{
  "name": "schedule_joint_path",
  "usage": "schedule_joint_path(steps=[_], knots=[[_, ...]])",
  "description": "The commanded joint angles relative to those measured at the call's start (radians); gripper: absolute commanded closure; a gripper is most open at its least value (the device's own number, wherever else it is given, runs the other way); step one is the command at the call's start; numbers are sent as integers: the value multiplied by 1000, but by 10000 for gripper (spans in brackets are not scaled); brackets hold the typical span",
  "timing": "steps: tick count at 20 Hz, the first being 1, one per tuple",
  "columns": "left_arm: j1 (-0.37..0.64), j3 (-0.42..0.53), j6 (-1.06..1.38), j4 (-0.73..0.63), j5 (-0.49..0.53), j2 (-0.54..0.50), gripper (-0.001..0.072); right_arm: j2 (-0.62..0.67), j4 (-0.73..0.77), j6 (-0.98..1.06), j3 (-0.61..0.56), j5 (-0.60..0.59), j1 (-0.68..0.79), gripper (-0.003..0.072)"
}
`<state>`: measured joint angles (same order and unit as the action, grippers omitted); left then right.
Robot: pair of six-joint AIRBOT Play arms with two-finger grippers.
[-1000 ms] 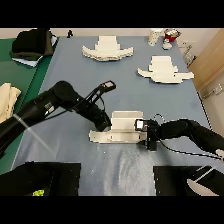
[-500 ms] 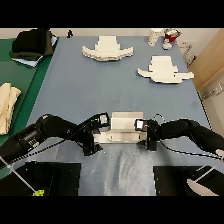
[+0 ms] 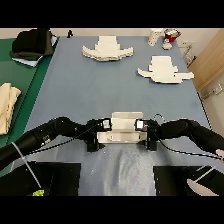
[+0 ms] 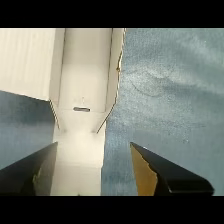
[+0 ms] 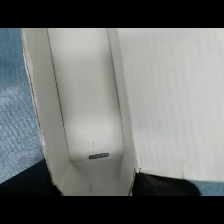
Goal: Fold the box.
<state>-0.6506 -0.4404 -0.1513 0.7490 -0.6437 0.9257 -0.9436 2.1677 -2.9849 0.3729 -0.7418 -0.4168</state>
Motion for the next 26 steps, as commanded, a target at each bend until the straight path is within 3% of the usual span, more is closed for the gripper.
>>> schedule_joint_path(steps=[1, 3, 5, 6, 11, 12, 13, 14, 24, 25, 26], knots=[[0, -22, 103, -98, 61, 83, 28, 0, 0, 0, 0, 0, -1, 178], [0, -39, 104, -100, 67, 113, 73, 0, 0, 0, 0, 0, -1, 178], [0, -49, 116, -103, 65, 133, 323, 0, 0, 0, 0, 0, -1, 178], [-1, -55, 117, -108, 61, 141, 368, 0, 0, 0, 0, 0, -1, 178], [-5, -60, 226, -192, 60, 152, 371, 0, 0, 0, 0, 0, -1, 178], [-9, -60, 247, -225, 58, 156, 403, 0, 0, 0, 0, 0, -1, 178], [-11, -60, 250, -238, 52, 159, 593, 0, 0, 0, 0, 0, -1, 178], [-18, -60, 250, -240, 45, 160, 626, 0, 0, 0, 0, 0, -1, 178], [-17, -60, 317, -334, 42, 204, 625, 0, -2, 0, 0, 0, -1, 178], [-17, -60, 316, -334, 42, 203, 603, 0, -2, 0, 0, 0, -1, 178], [-17, -60, 316, -334, 40, 203, 363, 0, -2, 0, 0, 0, -1, 178]])
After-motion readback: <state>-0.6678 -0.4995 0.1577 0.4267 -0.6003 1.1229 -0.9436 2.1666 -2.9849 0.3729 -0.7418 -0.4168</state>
